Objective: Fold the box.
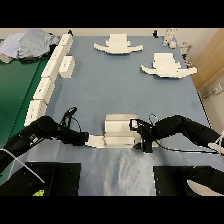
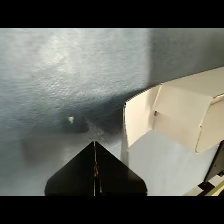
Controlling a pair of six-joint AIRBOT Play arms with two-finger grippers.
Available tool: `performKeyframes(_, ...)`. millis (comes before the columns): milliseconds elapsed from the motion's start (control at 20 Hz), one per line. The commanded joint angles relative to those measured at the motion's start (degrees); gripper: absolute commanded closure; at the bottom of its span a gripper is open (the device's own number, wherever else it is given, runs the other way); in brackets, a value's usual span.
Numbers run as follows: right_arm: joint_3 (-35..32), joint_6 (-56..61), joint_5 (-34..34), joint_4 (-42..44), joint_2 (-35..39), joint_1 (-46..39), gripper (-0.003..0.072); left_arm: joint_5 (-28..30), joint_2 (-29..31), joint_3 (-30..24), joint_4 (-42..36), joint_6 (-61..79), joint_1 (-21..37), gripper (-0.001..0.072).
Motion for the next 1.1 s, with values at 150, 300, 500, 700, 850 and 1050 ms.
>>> performKeyframes(150, -0.02, 0.00, 0.02, 0.02, -0.02, 0.07, 0.0203, 5.84, -1.38, -1.38, -9.16, 1.01, -4.63, 0.0695)
performKeyframes(300, -0.02, 0.00, 0.02, 0.00, -0.02, 0.07, 0.0202, 5.75, 0.79, -0.66, -11.37, 1.31, -4.68, 0.0694)
performKeyframes(500, -0.02, 0.00, 0.02, 0.00, -0.02, 0.07, 0.0202, 5.75, 4.04, 1.03, -11.50, 0.98, -4.63, 0.0691)
performKeyframes(700, -0.02, 0.00, 0.02, 0.00, -0.02, 0.07, 0.0202, 5.75, 4.02, 1.88, -14.10, 0.90, -4.70, 0.0691)
performKeyframes(850, -0.02, 0.00, 0.02, 0.00, -0.02, 0.07, 0.0202, 5.84, 3.78, 1.88, -15.78, 1.07, -5.05, 0.0244)
performKeyframes(1050, -0.02, 0.00, 0.02, 0.02, -0.02, 0.07, 0.0202, 6.19, 3.72, 1.88, -16.28, 1.07, -6.75, 0.0241)
